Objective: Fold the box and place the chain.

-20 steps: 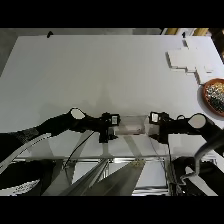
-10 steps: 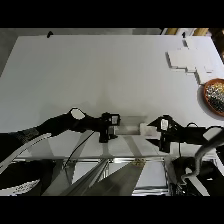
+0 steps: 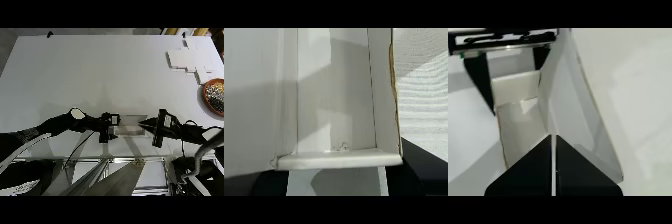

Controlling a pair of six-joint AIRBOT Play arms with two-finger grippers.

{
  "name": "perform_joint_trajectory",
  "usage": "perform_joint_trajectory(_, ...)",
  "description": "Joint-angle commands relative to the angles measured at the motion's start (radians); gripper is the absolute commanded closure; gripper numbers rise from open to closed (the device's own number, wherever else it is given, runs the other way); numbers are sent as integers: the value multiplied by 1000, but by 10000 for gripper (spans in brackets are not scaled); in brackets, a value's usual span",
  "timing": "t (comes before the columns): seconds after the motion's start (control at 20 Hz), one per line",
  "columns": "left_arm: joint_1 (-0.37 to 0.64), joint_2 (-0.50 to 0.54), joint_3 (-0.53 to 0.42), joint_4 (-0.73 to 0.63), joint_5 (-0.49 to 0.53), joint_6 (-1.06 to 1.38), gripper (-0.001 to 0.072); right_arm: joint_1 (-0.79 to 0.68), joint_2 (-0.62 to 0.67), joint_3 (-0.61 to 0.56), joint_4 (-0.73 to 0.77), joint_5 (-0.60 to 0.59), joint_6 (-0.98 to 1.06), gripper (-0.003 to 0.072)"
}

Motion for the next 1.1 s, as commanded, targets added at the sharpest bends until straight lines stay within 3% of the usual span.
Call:
perform_joint_trajectory(0.0, 0, 0, 0, 0, 0, 0, 540, 3, -125, 9, 112, -161, -33, 668)
perform_joint_trajectory(0.3, 0, 0, 0, 0, 0, 0, 540, 3, -450, 126, 114, -211, 39, 668)
perform_joint_trajectory(0.4, 0, 0, 0, 0, 0, 0, 540, 3, -491, 136, 113, -212, 39, 668)
perform_joint_trajectory(0.6, 0, 0, 1, 0, 0, 0, 540, 3, -509, 137, -31, -195, 150, 668)
perform_joint_trajectory(0.8, 0, 0, 0, 0, 0, 0, 540, -11, -451, 210, -108, 21, 213, 668)
perform_joint_trajectory(1.05, 0, 0, 0, 0, 0, 0, 540, -162, -336, 266, -365, 269, 186, 669)
